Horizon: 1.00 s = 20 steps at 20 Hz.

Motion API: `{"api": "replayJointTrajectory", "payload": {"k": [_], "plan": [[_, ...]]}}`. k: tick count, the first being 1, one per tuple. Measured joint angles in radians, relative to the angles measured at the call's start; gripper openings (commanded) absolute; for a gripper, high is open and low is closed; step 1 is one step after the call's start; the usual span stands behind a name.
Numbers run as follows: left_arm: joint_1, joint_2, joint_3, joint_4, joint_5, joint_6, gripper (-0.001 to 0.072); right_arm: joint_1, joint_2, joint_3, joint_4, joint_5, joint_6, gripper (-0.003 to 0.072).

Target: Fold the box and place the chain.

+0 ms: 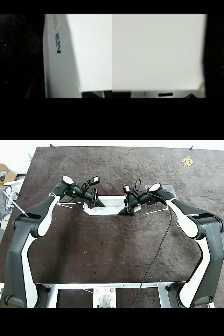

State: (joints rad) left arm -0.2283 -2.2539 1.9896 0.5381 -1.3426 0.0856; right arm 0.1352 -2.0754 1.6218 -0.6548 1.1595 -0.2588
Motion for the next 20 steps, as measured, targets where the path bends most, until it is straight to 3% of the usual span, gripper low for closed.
{"api": "replayJointTrajectory", "payload": {"k": [8, 13, 14, 15, 20], "plan": [[0.046, 0.052, 0.031, -0.006, -0.046, -0.05, 0.0344, -0.001, 0.0, 0.0, 0.0, 0.0, 0.0, 0.0509], [0.103, 0.105, 0.019, -0.034, -0.222, -0.25, 0.034, 0.0, 0.0, 0.0, 0.0, 0.0, 0.0, 0.0509], [0.099, 0.106, 0.007, -0.037, -0.261, -0.293, 0.0244, -0.001, 0.0, 0.0, 0.0, 0.0, 0.0, 0.0509], [0.092, 0.108, -0.009, -0.043, -0.291, -0.331, 0.0018, -0.001, 0.0, 0.0, 0.0, 0.0, 0.0, 0.0509], [0.054, 0.112, -0.05, -0.049, -0.304, -0.396, 0.001, -0.001, 0.0, 0.0, 0.0, 0.0, 0.0, 0.0509]]}}
